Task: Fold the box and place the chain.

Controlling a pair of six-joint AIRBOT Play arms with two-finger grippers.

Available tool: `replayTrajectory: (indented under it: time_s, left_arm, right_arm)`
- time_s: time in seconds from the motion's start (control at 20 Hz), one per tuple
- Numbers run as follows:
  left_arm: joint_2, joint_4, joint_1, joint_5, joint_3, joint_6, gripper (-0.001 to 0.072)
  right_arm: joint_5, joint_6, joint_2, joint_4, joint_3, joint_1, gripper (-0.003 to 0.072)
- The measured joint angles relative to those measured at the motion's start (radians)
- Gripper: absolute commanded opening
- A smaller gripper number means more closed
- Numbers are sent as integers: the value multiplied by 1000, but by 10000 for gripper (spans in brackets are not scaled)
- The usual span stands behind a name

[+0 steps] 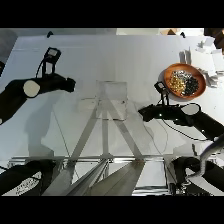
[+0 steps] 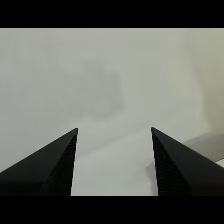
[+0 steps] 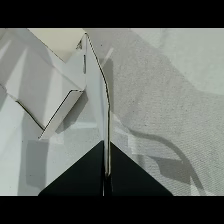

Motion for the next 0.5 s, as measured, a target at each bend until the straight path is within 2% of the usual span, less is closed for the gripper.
replayTrajectory:
  time_s: [0.1, 0.3, 0.5]
  left_arm:
    - [-61, -101, 15, -119, 92, 127, 705]
    - [-212, -338, 45, -378, 241, 513, 698]
    - [-319, -561, 55, -493, 290, 830, 698]
  right_arm:
    - [0, 0, 0, 0, 0, 0, 11]
    - [0, 0, 0, 0, 0, 0, 11]
    - [0, 0, 0, 0, 0, 0, 11]
